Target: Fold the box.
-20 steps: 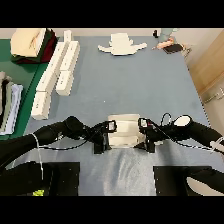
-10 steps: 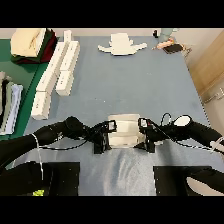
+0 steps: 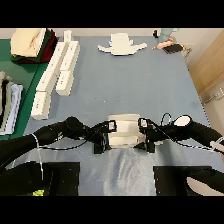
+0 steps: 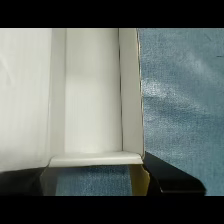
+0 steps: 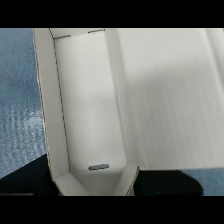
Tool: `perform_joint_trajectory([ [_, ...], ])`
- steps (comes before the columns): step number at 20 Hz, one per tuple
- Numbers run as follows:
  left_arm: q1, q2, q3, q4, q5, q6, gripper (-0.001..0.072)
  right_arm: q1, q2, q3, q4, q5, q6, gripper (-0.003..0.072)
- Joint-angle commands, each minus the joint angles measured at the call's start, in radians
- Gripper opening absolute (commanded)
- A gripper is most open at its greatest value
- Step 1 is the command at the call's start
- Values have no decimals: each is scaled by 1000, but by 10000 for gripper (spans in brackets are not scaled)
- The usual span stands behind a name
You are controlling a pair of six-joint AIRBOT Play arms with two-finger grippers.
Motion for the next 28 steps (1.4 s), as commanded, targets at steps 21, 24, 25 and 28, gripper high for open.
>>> perform_joint_trajectory([
  [21,0,-1,1,-1,2,0,521,0,0,1,-18,-71,0,525],
  [24,0,-1,1,0,2,0,521,0,0,1,-19,-71,0,526],
  [25,0,-1,1,-1,2,0,521,0,0,1,-19,-72,0,526],
  [28,0,-1,1,-1,2,0,521,0,1,1,-24,-71,0,720],
])
